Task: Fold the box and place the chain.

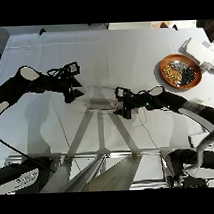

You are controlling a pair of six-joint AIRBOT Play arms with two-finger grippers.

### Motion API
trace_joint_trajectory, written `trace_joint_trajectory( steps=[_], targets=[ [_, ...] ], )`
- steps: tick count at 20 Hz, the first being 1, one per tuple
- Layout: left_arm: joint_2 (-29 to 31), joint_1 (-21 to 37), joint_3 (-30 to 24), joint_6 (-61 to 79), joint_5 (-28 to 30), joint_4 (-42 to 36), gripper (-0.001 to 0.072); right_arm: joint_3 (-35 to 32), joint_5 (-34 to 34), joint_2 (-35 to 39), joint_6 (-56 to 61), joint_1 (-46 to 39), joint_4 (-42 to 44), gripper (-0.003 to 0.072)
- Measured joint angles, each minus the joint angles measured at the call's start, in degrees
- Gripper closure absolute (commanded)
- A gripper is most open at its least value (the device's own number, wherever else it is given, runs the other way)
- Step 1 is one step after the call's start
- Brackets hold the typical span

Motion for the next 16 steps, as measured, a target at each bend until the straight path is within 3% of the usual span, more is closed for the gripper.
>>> trace_joint_trajectory(
  steps=[6, 8, 16],
  targets=[
    [0.1, 0.2, -5.2, 16.8, 1.0, 1.0, 0.0066, 0.0, 0.0, 0.0, 0.0, 0.0, 0.0, 0.0148],
    [0.1, 0.2, -6.7, 20.9, 1.0, -0.4, 0.0095, 0.0, 0.0, 0.0, 0.0, 0.0, 0.0, 0.0148],
    [-2.8, -0.2, -8.4, 25.9, 2.5, -4.6, 0.0098, 0.0, 0.0, 0.0, 0.0, 0.0, 0.0, 0.0148]
  ],
)
